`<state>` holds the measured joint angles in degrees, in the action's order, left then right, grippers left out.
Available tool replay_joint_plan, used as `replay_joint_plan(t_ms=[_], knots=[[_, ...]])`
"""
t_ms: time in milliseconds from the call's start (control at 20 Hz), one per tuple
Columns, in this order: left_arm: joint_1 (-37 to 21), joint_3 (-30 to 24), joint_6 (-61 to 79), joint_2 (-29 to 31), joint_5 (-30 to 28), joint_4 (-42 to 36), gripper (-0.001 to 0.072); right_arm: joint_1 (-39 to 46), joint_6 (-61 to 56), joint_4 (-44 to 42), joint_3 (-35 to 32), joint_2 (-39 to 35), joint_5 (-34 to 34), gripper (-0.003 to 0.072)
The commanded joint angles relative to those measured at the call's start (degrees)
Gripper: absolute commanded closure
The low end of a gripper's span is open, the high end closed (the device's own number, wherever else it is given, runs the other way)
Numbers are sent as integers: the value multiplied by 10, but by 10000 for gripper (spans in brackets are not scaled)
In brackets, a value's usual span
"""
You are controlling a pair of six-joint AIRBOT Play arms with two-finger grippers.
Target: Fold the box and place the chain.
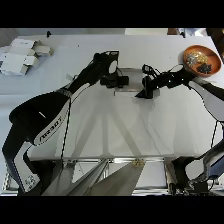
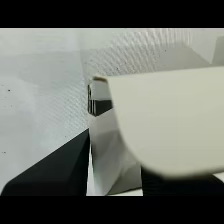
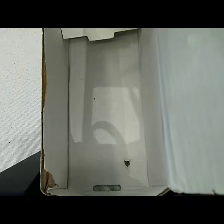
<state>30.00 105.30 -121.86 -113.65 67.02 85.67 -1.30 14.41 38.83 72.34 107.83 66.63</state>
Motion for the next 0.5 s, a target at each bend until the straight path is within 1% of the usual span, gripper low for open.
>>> replay_joint_plan(t_ms=[0,100,150,200,300,350,400,450], knots=[[12,3,-11,-14,-2,-1,385,-1,0,0,0,0,0,162],[12,3,-23,-16,-1,-1,412,-1,0,0,0,0,0,162],[11,3,-24,-16,2,-1,442,-1,0,0,0,0,0,162],[11,4,-31,-16,7,1,443,-1,0,0,0,0,0,162],[11,4,-31,-16,12,2,509,-1,0,0,0,0,0,162],[11,4,-31,-16,12,2,526,-1,0,0,0,0,0,162],[11,4,-31,-16,12,2,602,-1,0,0,0,0,0,162],[11,4,-31,-16,12,2,647,-1,0,0,0,0,0,162]])
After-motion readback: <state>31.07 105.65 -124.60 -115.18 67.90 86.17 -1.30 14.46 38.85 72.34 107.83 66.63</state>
